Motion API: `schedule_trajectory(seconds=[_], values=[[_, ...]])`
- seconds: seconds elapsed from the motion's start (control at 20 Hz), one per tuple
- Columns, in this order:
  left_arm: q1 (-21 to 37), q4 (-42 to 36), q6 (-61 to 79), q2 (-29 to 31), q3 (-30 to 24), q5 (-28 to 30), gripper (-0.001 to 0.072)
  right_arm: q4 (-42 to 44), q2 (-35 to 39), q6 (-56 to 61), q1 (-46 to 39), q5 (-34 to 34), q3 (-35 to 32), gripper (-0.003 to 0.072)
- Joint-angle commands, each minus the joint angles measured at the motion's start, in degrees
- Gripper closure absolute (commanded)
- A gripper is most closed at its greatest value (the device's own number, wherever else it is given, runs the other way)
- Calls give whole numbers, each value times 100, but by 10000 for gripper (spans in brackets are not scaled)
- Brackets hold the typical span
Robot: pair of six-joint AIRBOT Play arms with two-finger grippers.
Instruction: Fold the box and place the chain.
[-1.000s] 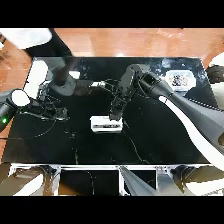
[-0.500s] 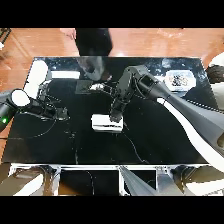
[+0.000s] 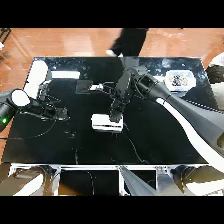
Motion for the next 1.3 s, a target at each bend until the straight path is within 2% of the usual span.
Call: schedule_trajectory(seconds=[0.0, 1.25], values=[[4, 2, 2, -2, -2, 0, 82, -22, -2, 17, 7, 20, -2, 552], [4, 0, 2, -2, -2, 83, 82, -271, -4, 173, 262, 155, -122, 548]])
